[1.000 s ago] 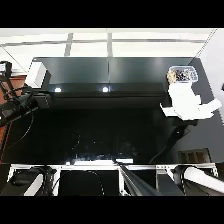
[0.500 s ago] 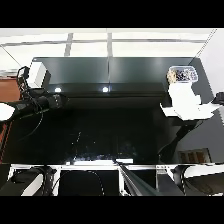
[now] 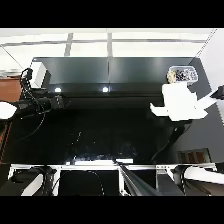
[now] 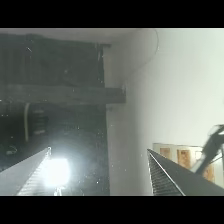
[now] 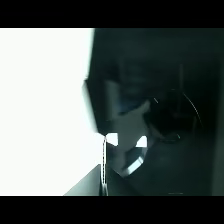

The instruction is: Fold the box and place the chain.

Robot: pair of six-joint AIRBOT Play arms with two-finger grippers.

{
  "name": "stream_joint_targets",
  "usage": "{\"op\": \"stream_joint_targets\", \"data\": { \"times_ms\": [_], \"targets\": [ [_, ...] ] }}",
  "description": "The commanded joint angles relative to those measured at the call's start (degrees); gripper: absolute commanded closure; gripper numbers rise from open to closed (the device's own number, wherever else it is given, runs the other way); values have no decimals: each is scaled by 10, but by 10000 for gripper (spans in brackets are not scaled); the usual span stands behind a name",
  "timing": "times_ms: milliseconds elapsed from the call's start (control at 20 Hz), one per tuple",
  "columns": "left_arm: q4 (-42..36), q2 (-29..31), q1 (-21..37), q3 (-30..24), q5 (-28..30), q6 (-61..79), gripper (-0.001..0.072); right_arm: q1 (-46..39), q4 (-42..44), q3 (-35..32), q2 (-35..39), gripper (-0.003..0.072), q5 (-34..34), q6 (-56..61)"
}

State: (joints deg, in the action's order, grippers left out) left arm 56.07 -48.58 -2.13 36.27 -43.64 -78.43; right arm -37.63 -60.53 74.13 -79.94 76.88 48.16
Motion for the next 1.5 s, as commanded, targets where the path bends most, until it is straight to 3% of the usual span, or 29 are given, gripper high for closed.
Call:
{"op": "stream_joint_targets", "data": {
  "times_ms": [0,100,200,350,450,600,750,1250,1450],
  "targets": [
    [-2,-2,0,1,-19,0,-2,56,60,-132,150,677,-66,30],
    [-3,-10,0,1,-35,9,-2,115,81,-242,246,677,-151,66],
    [-27,-27,0,1,-35,25,-2,181,163,-362,329,677,-249,90],
    [-165,-78,0,7,-37,131,-1,324,346,-526,400,676,-433,106],
    [-235,-143,-1,42,-68,184,2,431,418,-583,400,677,-532,106],
    [-240,-248,-14,136,-151,205,3,568,446,-611,400,677,-632,115],
    [-240,-337,-30,214,-197,215,4,621,445,-611,399,677,-660,116],
    [-273,-568,-72,396,-397,340,8,622,440,-611,399,677,-622,116],
    [-266,-627,-73,468,-498,395,157,622,438,-611,399,676,-618,114]
  ]
}}
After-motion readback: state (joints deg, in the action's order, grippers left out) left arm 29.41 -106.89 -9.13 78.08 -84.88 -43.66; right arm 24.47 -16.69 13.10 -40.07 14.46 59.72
